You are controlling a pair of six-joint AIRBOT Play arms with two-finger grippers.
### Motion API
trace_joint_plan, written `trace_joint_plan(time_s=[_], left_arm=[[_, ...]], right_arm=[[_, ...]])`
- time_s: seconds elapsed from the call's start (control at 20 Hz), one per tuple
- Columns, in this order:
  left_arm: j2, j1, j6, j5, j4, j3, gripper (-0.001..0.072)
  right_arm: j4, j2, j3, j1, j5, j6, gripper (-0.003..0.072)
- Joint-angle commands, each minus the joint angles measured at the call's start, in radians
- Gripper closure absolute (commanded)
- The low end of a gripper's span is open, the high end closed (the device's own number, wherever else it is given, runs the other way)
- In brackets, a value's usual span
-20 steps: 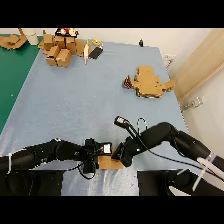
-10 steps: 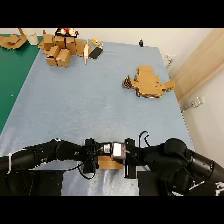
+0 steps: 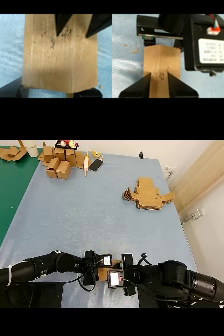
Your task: Fold the box.
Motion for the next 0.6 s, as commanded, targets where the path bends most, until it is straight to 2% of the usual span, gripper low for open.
trace_joint_plan(time_s=[0.0, 0.05, 0.35, 0.45, 0.55], left_arm=[[0.000, 0.000, 0.000, 0.001, 0.000, -0.001, 0.0338], [0.000, 0.000, 0.000, 0.001, 0.000, -0.001, 0.0338], [0.000, -0.001, 0.000, 0.001, 0.000, -0.001, 0.0338], [0.000, 0.000, 0.000, 0.001, 0.000, -0.001, 0.0338], [0.000, 0.000, 0.000, 0.001, 0.000, -0.001, 0.0339]], right_arm=[[-0.060, -0.005, 0.000, 0.008, 0.008, 0.029, 0.0306], [-0.069, -0.008, 0.000, 0.007, 0.008, 0.029, 0.0263], [-0.086, -0.026, 0.000, 0.007, 0.002, 0.029, 0.0263], [-0.086, -0.026, 0.000, 0.011, 0.000, 0.030, 0.0205], [-0.126, -0.026, 0.000, 0.026, -0.008, 0.080, 0.0205]])
